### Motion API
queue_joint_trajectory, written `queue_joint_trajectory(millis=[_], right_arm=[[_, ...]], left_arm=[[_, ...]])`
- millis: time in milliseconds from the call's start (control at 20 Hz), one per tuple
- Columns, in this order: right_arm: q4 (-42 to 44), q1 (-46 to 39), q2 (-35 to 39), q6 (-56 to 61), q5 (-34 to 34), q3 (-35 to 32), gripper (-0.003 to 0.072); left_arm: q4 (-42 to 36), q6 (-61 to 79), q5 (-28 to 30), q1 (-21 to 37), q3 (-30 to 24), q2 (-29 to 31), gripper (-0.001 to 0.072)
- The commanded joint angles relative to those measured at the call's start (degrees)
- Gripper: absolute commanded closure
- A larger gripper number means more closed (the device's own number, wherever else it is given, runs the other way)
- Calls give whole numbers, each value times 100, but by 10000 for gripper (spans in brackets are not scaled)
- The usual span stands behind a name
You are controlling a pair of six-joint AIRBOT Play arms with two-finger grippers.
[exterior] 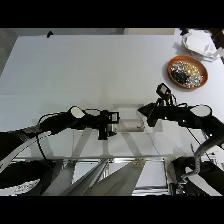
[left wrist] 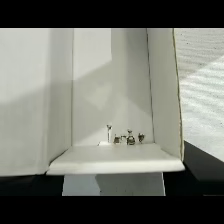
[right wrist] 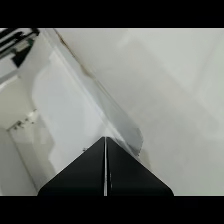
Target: Fold the box and place the chain.
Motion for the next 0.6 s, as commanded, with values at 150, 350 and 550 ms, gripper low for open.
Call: queue_joint_trajectory(millis=[150,350,550], right_arm=[[-640,37,-741,649,-256,0,663],[-601,37,-739,638,-87,4,663],[125,37,-669,640,136,66,663]], left_arm=[[2,7,0,-4,0,2,437],[2,7,-2,-4,-2,2,437],[2,4,-2,-4,0,2,437]])
